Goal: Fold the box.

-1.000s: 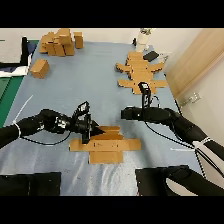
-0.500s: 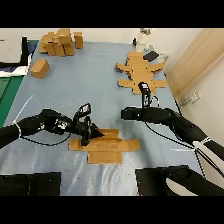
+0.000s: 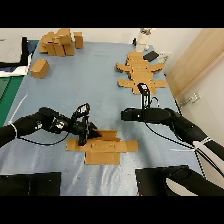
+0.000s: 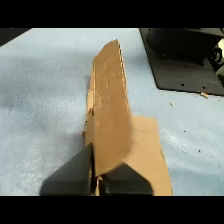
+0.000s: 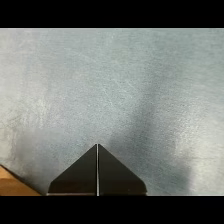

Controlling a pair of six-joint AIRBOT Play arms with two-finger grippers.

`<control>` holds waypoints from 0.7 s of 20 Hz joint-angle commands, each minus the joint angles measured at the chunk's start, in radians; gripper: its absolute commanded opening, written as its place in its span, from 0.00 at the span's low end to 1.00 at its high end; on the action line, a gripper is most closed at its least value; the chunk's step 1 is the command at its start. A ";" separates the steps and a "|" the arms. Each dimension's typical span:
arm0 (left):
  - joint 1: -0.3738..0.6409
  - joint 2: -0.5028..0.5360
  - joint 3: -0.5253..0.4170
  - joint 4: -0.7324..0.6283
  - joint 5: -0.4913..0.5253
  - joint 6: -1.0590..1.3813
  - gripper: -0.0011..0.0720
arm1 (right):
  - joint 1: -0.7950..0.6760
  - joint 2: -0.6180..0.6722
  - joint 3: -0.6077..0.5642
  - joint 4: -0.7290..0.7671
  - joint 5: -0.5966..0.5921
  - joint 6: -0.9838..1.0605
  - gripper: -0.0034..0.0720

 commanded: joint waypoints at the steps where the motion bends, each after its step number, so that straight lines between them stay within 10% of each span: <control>1: 0.019 0.008 0.000 0.002 -0.001 -0.089 0.34 | 0.000 0.000 0.001 0.001 -0.004 0.000 0.05; 7: 0.013 0.007 0.000 0.003 0.010 -0.090 0.34 | 0.000 0.000 0.001 0.001 -0.003 0.000 0.05; 10: 0.012 0.007 0.000 0.039 0.017 -0.078 0.06 | 0.000 0.000 0.001 0.001 -0.003 0.000 0.05; 14: 0.012 0.007 0.000 0.108 0.021 -0.076 0.03 | 0.000 0.000 0.001 0.001 -0.003 0.000 0.05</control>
